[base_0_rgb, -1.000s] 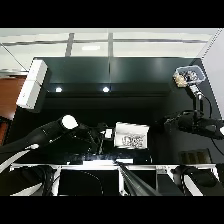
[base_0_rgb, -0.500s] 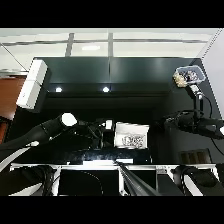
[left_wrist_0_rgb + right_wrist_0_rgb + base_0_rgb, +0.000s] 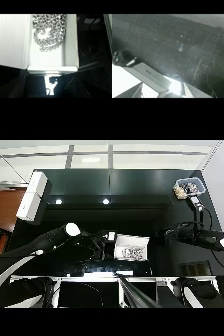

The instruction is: Fold the box and place the chain.

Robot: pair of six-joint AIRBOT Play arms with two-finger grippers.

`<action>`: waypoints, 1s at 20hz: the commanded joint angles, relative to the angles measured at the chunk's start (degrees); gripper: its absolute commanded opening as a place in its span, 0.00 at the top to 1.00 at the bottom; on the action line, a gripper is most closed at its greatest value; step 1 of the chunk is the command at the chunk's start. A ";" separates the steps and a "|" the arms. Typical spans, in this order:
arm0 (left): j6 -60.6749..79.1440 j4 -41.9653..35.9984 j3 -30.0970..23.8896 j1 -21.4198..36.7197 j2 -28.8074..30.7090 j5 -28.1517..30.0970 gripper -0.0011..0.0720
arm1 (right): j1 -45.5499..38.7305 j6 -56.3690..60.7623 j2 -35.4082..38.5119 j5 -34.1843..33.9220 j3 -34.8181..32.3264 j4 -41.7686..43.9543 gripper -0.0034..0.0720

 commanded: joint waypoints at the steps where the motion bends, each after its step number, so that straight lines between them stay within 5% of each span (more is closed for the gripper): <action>1: -0.07 0.24 0.20 -1.05 -0.57 1.31 0.02 | -0.02 0.02 0.07 0.02 0.04 -0.02 0.18; 16: -0.09 -0.37 0.20 -5.25 -1.68 7.41 0.04 | -0.02 0.02 0.07 0.00 0.04 -0.02 0.18; 17: -0.07 -0.35 0.20 -5.22 -1.68 7.69 0.15 | -0.02 0.00 0.07 0.00 0.04 -0.02 0.18; 18: -0.09 -0.33 0.17 -5.09 -1.68 7.45 0.38 | -0.02 -0.02 0.07 0.13 0.04 -0.02 0.18; 19: -0.09 -0.33 0.20 -5.09 -1.66 7.19 0.44 | 0.09 -0.22 0.07 0.61 0.04 0.72 0.00; 20: -0.09 -0.33 0.20 -5.11 -1.66 7.21 0.44 | 0.57 -0.35 0.00 0.04 0.04 0.83 0.00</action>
